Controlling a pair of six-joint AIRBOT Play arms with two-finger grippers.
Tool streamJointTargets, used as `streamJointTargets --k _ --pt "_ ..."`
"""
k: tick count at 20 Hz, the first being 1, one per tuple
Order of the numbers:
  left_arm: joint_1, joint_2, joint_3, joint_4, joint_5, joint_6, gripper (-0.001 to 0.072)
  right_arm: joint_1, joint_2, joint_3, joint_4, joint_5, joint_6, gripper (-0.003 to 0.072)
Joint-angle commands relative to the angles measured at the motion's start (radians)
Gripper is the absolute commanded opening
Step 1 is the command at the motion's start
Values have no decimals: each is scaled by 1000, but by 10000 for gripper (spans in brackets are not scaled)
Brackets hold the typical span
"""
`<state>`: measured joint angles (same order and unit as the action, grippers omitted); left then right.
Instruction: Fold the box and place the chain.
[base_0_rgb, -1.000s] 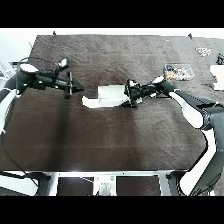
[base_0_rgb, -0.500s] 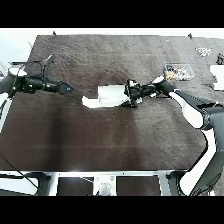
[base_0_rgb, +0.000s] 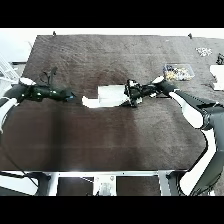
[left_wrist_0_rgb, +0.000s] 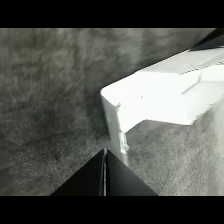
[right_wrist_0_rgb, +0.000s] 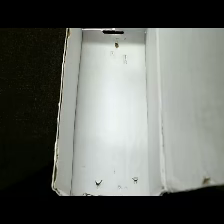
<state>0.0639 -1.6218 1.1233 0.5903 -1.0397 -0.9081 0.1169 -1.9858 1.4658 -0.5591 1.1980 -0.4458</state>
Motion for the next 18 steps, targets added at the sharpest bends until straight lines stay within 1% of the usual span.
streamJointTargets --k 1,5,7,11,13,15,16,17,18 --pt "-35 -80 -9 -29 21 -62 20 0 0 0 0 0 0 567" --pt "-111 -106 -8 -39 138 -69 20 0 0 0 0 0 0 567" --pt "-152 -133 -4 -51 161 -87 20 0 0 0 0 0 0 567" --pt "-198 -197 64 -78 150 -90 20 0 0 0 0 0 0 567" --pt "-211 -206 96 -122 105 -75 20 0 0 0 0 0 0 567" --pt "-211 -206 145 -124 50 -83 23 0 0 0 0 0 0 567" --pt "-211 -206 165 -126 21 -84 169 0 0 0 0 0 0 567" --pt "-211 -206 180 -130 -14 -88 366 0 0 0 0 0 0 567" --pt "-211 -206 195 -139 -47 -88 375 0 0 0 0 0 0 567"
